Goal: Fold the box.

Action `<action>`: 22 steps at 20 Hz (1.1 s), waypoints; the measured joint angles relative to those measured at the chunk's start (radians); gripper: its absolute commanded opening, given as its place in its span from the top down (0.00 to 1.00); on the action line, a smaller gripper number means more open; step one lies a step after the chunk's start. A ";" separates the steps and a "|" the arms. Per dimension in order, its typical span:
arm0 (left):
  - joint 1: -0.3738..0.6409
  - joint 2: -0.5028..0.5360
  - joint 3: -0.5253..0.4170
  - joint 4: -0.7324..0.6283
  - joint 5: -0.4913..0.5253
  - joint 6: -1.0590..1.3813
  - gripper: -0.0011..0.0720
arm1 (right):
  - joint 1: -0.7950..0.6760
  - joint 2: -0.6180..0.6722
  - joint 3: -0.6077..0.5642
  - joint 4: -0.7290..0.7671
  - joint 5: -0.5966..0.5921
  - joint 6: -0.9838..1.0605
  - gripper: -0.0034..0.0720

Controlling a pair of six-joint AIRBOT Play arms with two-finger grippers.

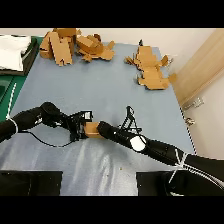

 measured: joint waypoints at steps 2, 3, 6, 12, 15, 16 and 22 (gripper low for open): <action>0.000 0.000 0.000 0.000 0.000 0.000 0.47 | 0.004 -0.015 -0.002 0.004 -0.004 0.002 0.96; 0.000 0.000 0.000 0.000 0.000 0.000 0.47 | 0.005 -0.020 -0.002 0.005 -0.006 0.003 0.96; 0.000 0.000 0.000 0.000 0.000 0.000 0.47 | 0.007 -0.028 -0.003 0.007 -0.007 0.003 0.96; 0.000 0.000 0.000 0.000 0.000 0.000 0.47 | 0.008 -0.026 -0.003 0.007 -0.006 0.003 0.95; 0.000 0.000 0.000 0.000 0.000 0.000 0.47 | 0.008 0.029 -0.002 0.007 0.003 0.004 0.95; 0.000 0.000 0.000 0.000 0.000 0.000 0.47 | 0.008 0.059 -0.002 0.001 0.003 0.003 0.95; 0.000 0.000 0.000 -0.013 0.000 0.000 0.47 | 0.000 0.211 -0.004 -0.067 -0.005 0.003 0.95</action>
